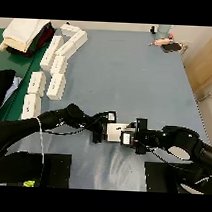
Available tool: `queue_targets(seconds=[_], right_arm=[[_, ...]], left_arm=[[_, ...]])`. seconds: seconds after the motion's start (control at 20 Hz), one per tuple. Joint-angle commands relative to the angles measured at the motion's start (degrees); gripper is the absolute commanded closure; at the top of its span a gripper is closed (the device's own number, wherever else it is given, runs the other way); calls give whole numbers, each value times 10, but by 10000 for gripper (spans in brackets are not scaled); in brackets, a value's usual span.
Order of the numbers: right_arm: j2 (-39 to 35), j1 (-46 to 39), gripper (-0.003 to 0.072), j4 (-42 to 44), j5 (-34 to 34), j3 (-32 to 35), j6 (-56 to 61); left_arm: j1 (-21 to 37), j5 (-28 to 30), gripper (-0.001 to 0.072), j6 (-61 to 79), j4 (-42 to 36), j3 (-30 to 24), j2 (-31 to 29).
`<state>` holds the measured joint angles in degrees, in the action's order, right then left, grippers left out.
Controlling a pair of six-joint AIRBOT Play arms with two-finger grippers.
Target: Fold the box.
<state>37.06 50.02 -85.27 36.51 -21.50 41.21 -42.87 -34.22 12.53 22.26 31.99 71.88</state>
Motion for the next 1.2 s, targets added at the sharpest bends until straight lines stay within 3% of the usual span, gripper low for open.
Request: queue_targets(seconds=[0.0,0.6,1.15], right_arm=[[4,0,163,-10,-15,0,-27],[1,0,183,9,-15,0,-27],[-57,0,181,48,-11,0,-34]], left_arm=[[0,-3,181,0,0,0,0],[0,-3,181,0,0,0,0],[0,-3,181,0,0,0,0]])
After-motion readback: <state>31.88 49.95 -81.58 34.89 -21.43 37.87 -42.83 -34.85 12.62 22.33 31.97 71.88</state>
